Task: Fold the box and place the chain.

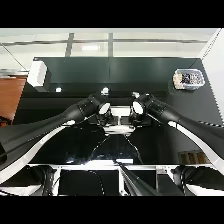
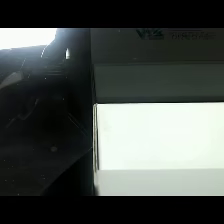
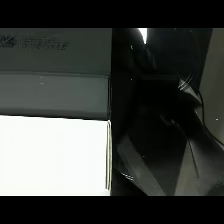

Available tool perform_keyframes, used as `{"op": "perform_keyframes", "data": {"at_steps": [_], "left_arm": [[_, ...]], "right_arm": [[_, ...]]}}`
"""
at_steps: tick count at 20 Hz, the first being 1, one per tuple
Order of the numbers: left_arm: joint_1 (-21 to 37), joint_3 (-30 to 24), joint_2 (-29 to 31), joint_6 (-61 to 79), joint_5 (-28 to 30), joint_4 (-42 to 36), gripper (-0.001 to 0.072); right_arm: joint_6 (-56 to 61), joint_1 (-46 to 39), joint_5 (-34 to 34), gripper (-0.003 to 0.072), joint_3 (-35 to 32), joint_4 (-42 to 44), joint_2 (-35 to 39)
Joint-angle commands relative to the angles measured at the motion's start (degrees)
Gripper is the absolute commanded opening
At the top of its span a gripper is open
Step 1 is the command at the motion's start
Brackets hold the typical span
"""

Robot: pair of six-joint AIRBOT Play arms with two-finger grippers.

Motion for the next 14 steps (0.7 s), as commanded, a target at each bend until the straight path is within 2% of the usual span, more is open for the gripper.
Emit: {"op": "perform_keyframes", "data": {"at_steps": [1,2,3,7,12,13,14], "left_arm": [[0.0,0.0,0.0,0.1,0.1,0.0,0.0026],[0.0,0.0,0.0,0.1,0.1,0.0,0.0026],[0.0,0.0,0.0,0.1,0.1,0.0,0.0026],[0.0,0.0,0.0,0.1,0.1,0.0,0.0026],[0.0,0.0,0.0,0.1,-0.1,0.1,0.0026],[0.0,0.0,0.0,0.1,-0.1,0.1,0.0026],[0.0,0.0,0.0,0.1,0.0,0.1,0.0026]], "right_arm": [[-0.1,-0.2,0.3,0.0169,0.0,0.2,0.3],[-0.7,-0.7,1.2,0.0314,0.0,1.1,0.4],[-3.3,-1.9,2.7,0.0335,0.0,3.1,0.7],[-10.4,-6.0,5.5,0.0352,0.0,6.4,6.1],[-16.6,-10.8,6.4,0.0352,0.0,6.2,20.1],[-17.1,-12.7,6.3,0.0352,0.0,4.2,23.1],[-17.4,-14.4,5.9,0.0352,0.0,-2.1,25.6]]}}
